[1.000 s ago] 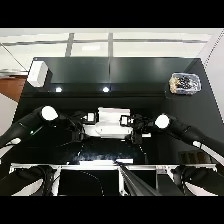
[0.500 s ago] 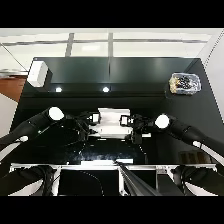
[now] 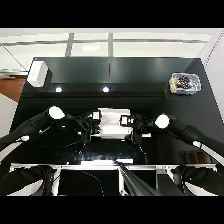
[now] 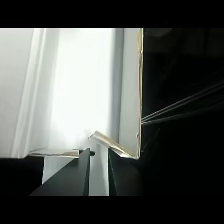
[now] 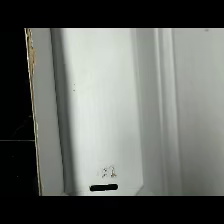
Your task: Fold the box and place the chain.
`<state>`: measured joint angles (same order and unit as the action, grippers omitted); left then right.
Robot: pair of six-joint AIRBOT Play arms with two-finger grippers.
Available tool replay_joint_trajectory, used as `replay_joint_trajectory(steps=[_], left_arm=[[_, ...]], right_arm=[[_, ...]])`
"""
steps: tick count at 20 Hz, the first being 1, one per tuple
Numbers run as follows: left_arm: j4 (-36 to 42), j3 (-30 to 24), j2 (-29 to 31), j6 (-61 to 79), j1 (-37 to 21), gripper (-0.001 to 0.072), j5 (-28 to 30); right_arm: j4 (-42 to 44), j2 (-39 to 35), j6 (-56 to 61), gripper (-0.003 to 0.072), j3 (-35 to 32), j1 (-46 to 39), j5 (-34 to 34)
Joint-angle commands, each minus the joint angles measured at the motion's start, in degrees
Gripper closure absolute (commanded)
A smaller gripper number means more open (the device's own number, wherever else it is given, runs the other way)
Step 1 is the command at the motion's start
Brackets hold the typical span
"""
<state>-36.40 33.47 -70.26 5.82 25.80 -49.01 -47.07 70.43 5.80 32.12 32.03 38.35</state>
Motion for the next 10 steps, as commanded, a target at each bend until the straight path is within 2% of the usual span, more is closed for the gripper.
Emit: replay_joint_trajectory(steps=[1,8,10], left_arm=[[3.2,0.0,-0.6,0.0,1.2,0.0566,2.1],[4.9,0.0,-1.4,0.0,4.0,0.0567,2.5],[4.9,0.0,-1.5,0.0,4.0,0.067,2.5]], right_arm=[[0.1,0.0,0.0,0.0221,0.0,0.0,0.0],[0.1,0.0,0.0,0.0221,0.0,0.0,0.0],[0.1,0.0,0.0,0.0221,0.0,0.0,0.0]])
